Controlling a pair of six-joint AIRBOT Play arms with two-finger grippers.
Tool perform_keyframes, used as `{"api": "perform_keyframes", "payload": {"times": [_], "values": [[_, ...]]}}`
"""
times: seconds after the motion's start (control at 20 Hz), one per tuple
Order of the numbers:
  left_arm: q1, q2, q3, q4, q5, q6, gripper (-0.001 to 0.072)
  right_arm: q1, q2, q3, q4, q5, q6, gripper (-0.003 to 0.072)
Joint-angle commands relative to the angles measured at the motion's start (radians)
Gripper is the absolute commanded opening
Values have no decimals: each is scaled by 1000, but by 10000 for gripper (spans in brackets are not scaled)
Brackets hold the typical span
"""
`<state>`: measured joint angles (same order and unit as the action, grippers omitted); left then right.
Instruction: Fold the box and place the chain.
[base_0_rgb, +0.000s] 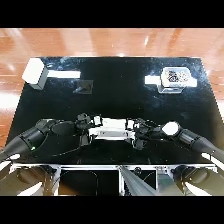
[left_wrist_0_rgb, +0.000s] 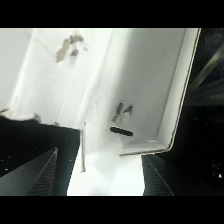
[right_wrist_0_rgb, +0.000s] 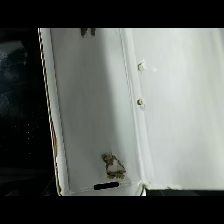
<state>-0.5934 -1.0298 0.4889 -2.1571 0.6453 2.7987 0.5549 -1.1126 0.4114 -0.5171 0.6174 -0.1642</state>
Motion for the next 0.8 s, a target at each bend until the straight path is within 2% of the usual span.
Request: {"api": "perform_keyframes", "payload": {"times": [0.0,0.2,0.25,0.3,0.4,0.75], "values": [[-7,-14,1,-2,35,1,588,0,0,1,0,0,0,600],[-7,-20,1,-7,47,-2,586,0,0,1,0,0,0,600],[-7,-20,1,-7,50,-2,565,0,0,1,0,0,0,600],[-7,-20,1,-9,52,-2,487,0,0,1,0,0,0,600],[-7,-20,1,-26,55,-2,422,0,0,1,0,0,0,600],[-8,-22,1,-63,66,-2,405,0,0,1,0,0,0,600]]}}
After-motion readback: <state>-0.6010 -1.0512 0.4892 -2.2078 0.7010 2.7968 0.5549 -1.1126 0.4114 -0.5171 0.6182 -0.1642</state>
